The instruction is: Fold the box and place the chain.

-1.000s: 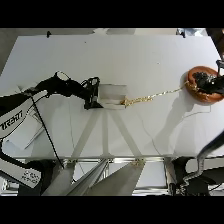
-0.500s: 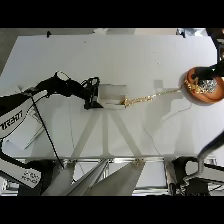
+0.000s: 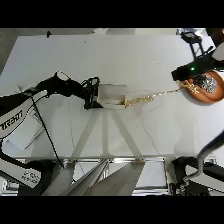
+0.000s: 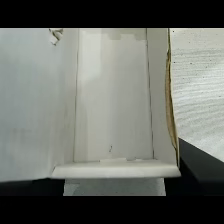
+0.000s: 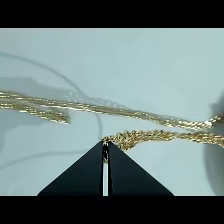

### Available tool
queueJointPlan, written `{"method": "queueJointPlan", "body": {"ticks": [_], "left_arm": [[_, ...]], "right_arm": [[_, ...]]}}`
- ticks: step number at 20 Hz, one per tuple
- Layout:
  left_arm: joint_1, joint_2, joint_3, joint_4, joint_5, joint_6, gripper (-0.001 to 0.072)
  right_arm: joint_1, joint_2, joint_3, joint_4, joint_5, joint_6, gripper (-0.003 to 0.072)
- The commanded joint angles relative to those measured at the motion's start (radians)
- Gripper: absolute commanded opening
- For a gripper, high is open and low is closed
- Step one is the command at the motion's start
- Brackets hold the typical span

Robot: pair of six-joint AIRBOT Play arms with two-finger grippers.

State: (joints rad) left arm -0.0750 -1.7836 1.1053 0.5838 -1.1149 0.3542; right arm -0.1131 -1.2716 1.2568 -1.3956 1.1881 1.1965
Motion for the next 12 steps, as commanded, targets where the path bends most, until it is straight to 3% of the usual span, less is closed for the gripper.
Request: {"method": "queueJointPlan", "body": {"ticks": [1,4,12], "left_arm": [[0.000,0.000,0.000,0.000,0.000,0.000,0.0335],[0.000,0.000,0.000,0.000,0.000,0.000,0.0335],[0.000,0.000,0.000,0.000,0.000,0.000,0.0335]], "right_arm": [[0.156,0.014,0.000,0.085,0.024,-0.001,0.0009],[0.277,0.014,0.000,0.091,0.000,-0.001,0.0009],[0.498,-0.010,0.000,0.101,-0.211,0.003,0.0009]]}}
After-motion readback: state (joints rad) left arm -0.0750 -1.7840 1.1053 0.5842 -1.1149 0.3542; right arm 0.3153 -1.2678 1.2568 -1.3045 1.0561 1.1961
